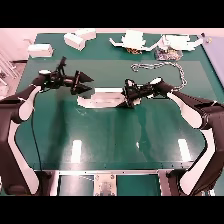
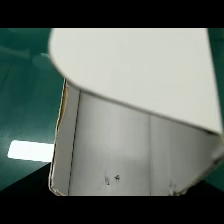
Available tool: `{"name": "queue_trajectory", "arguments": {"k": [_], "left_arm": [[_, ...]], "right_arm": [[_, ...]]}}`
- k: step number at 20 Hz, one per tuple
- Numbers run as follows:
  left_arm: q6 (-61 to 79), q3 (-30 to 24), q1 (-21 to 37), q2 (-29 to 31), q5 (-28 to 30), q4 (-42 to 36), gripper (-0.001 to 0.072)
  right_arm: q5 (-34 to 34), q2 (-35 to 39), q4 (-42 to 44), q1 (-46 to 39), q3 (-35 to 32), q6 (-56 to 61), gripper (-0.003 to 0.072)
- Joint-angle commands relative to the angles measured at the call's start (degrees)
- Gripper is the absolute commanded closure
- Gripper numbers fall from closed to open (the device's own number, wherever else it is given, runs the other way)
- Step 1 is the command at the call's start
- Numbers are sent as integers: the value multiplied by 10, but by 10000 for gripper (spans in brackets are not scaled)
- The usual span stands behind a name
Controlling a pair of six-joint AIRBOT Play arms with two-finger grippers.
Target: Fold the box and place the chain.
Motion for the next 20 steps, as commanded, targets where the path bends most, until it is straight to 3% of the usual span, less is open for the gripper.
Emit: {"name": "queue_trajectory", "arguments": {"k": [1, 2, 5, 8, 10, 12, 16, 20], "left_arm": [[-3, 0, 23, 10, -101, -36, 594], [-12, 0, 24, 11, -98, -34, 691], [-16, -1, 23, 20, -99, -31, 698], [-30, -36, 22, 75, -74, -22, 698], [-21, -96, 22, 141, -8, 10, 698], [19, -188, 22, 225, 100, 18, 698], [92, -382, 22, 370, 293, -49, 698], [95, -477, 10, 387, 367, -92, 697]], "right_arm": [[0, 0, 0, 0, 0, 0, 106], [0, 0, 0, 0, 0, 0, 106], [0, 0, 0, 0, 0, 0, 106], [0, 0, 0, 0, 0, 0, 106], [0, 0, 0, 0, 0, 0, 106], [0, 0, 0, 0, 0, 0, 106], [0, 0, 0, 0, 0, 0, 105], [0, 0, 0, 0, 0, 0, 106]]}}
